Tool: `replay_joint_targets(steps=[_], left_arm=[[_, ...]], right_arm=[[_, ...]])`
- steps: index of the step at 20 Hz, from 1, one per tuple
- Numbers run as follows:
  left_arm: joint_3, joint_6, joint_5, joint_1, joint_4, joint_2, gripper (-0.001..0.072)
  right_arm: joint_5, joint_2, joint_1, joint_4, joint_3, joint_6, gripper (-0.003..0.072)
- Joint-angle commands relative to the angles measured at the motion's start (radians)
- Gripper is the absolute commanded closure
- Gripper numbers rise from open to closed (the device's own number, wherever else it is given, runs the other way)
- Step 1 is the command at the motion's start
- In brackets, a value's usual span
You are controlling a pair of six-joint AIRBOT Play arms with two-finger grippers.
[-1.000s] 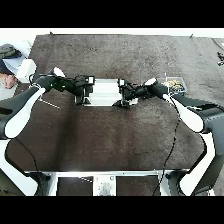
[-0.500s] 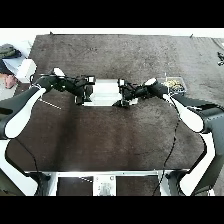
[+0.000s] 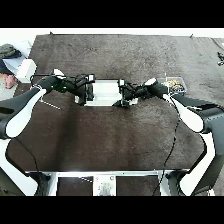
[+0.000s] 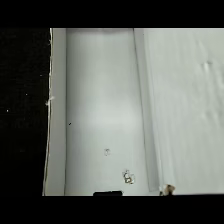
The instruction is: Fold the box and place the chain.
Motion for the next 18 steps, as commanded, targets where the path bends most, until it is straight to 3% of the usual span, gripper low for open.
replay_joint_targets(steps=[1, 13, 14, 15, 18], left_arm=[[-0.007, 0.042, 0.001, 0.000, -0.095, -0.005, 0.0543], [-0.028, 0.113, 0.000, 0.000, -0.175, -0.016, 0.0510], [-0.028, 0.113, 0.002, 0.000, -0.175, -0.016, 0.0396], [-0.028, 0.111, 0.010, 0.000, -0.177, -0.016, 0.0187], [-0.028, 0.108, 0.021, 0.000, -0.176, -0.016, 0.0180]], right_arm=[[0.000, 0.001, -0.001, 0.000, 0.001, 0.000, 0.0419], [0.000, 0.001, -0.001, 0.000, 0.001, 0.000, 0.0419], [0.000, 0.001, -0.001, 0.000, 0.001, 0.000, 0.0419], [0.000, 0.001, -0.001, 0.000, 0.001, 0.000, 0.0419], [0.000, 0.001, 0.000, 0.000, 0.001, 0.000, 0.0419]])
